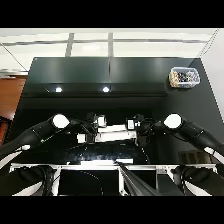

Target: Fold the box and place the chain.

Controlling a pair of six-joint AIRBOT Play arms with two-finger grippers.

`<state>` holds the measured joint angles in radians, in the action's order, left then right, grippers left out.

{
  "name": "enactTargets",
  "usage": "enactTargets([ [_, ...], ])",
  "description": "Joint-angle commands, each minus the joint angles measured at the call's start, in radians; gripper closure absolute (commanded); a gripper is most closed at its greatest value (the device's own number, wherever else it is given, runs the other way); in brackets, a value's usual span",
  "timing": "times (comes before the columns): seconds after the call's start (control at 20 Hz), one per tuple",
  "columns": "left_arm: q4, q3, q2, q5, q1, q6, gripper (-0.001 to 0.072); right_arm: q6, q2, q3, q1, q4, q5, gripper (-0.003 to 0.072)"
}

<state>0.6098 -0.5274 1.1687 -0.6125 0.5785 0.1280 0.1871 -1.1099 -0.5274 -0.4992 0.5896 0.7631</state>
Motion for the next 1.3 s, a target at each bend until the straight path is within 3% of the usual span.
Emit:
enactTargets([
  [0.0, 0.0, 0.0, -0.001, 0.003, -0.001, -0.001, 0.0682, 0.087, -0.03, 0.002, 0.001, -0.037, 0.01, 0.0007],
  [0.3, 0.0, -0.025, -0.001, -0.05, -0.001, -0.001, 0.0681, 0.058, -0.039, 0.031, -0.002, -0.126, 0.053, 0.0007],
  [0.8, 0.001, -0.026, 0.0, -0.051, -0.001, -0.001, 0.0681, -0.026, -0.039, 0.097, -0.002, -0.118, -0.052, 0.0007],
  [1.25, 0.0, -0.026, 0.0, -0.051, -0.001, -0.002, 0.0681, -0.074, -0.039, 0.098, -0.002, -0.057, -0.055, 0.0007],
])
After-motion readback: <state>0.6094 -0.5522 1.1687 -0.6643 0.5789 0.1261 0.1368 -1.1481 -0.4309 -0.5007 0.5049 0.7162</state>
